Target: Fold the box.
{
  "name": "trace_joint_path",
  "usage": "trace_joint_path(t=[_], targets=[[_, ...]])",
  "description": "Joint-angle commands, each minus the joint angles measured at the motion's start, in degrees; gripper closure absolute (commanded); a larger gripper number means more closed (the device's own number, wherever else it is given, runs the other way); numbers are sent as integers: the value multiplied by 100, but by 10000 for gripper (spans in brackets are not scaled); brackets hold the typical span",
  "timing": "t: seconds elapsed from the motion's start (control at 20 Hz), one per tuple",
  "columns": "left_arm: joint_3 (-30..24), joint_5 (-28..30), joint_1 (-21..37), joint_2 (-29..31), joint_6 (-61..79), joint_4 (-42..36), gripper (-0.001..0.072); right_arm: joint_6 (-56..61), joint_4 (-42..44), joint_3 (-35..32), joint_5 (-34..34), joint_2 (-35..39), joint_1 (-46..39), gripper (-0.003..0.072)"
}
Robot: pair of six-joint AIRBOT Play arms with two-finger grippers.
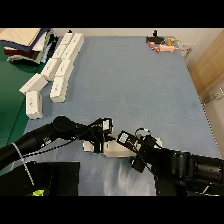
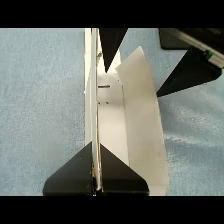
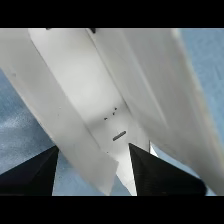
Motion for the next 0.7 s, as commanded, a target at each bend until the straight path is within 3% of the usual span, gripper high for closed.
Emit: trace_joint_path(t=[0.0,0.05,0.1,0.4,0.55,0.65], targets=[[7,2,-4,-4,2,2,695,114,-66,144,-350,247,0,20],[7,0,-4,-4,2,2,695,116,-66,142,-442,308,0,19],[7,0,-4,-4,2,2,695,129,-74,142,-503,328,-9,-32],[7,2,-4,-4,2,2,695,37,-118,48,-643,328,-7,-34],[7,2,-4,-4,2,2,695,-918,791,-457,15,538,376,-34],[7,0,-4,-4,2,2,695,-1001,734,-870,457,621,691,-34]])
